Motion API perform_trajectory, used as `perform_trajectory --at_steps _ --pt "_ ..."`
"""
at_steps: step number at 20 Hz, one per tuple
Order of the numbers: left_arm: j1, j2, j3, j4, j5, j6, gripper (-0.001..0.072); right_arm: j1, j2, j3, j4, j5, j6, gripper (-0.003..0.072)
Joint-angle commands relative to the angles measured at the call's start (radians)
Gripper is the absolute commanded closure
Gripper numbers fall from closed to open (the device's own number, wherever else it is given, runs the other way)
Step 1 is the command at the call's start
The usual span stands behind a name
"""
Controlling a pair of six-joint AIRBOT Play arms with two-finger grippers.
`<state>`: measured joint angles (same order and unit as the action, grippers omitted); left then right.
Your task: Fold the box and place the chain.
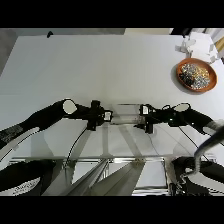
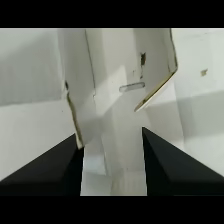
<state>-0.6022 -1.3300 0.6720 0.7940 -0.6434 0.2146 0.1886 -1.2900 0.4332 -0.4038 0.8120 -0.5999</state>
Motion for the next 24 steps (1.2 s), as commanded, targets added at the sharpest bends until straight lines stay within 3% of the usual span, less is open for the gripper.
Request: perform_trajectory --at_steps 1,3,6,11,16,19,24 --pt "-0.017 0.000 0.000 -0.043 -0.011 0.055 0.0341 0.000 0.000 0.001 0.000 0.000 0.000 0.0284" --pt "-0.022 0.000 0.000 -0.045 -0.052 0.055 0.0466 0.000 0.000 0.001 0.000 0.000 0.000 0.0284" --pt "-0.023 0.000 0.000 -0.046 -0.067 0.055 0.0465 0.000 0.000 0.001 0.000 0.000 0.000 0.0284" --pt "-0.023 -0.001 0.000 -0.101 0.010 0.055 0.0466 0.000 0.000 0.001 0.000 0.000 0.000 0.0284" --pt "-0.045 -0.001 0.000 -0.159 0.021 0.055 0.0467 0.000 0.000 0.001 0.000 0.000 0.000 0.0284" --pt "-0.064 -0.001 0.000 -0.189 0.042 0.055 0.0623 0.000 0.000 0.001 0.000 0.000 0.000 0.0284" --pt "-0.084 -0.001 0.000 -0.227 0.047 0.055 0.0630 0.000 0.000 0.001 0.000 0.000 0.000 0.0284"
